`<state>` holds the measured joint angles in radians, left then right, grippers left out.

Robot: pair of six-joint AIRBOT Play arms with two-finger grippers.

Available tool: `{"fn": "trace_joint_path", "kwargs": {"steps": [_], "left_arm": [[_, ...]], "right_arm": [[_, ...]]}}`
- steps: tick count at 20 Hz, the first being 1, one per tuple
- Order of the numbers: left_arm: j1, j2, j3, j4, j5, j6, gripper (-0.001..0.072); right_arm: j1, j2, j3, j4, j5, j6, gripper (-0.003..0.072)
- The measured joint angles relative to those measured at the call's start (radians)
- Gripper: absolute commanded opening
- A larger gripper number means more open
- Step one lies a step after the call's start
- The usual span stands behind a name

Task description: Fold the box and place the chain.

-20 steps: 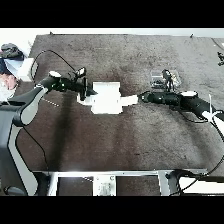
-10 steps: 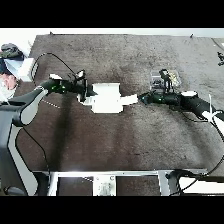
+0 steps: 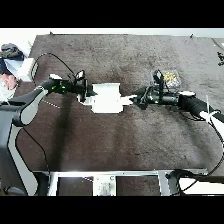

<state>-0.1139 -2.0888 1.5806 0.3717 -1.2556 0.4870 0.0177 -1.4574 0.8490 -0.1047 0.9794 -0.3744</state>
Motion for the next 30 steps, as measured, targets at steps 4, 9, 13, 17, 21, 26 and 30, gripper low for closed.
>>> {"fn": "trace_joint_path", "kwargs": {"steps": [4,9,13,17,21,26,30], "left_arm": [[0.0,0.0,0.0,-0.001,0.0,0.0,0.001],[0.0,0.0,0.0,-0.003,0.0,0.0,0.0011],[0.0,0.0,0.0,-0.005,0.0,0.0,0.001],[0.0,0.0,0.0,-0.006,0.0,0.0,0.0011],[0.0,0.0,0.0,-0.007,0.0,0.0,0.001],[0.0,0.0,0.0,-0.008,0.0,0.0,0.0011],[0.0,0.0,0.0,-0.008,0.0,0.0,0.0011]], "right_arm": [[0.115,0.0,0.0,-0.09,-0.075,-0.07,0.0688],[0.241,-0.004,0.0,-0.251,-0.226,-0.095,0.065],[0.287,-0.04,0.012,-0.327,-0.286,-0.097,0.0651],[0.314,-0.089,0.061,-0.386,-0.323,-0.046,0.066],[0.332,-0.123,0.101,-0.467,-0.353,0.053,0.066],[0.325,-0.125,0.118,-0.512,-0.398,0.109,0.0659],[0.306,-0.088,0.122,-0.517,-0.413,0.131,0.0661]]}}
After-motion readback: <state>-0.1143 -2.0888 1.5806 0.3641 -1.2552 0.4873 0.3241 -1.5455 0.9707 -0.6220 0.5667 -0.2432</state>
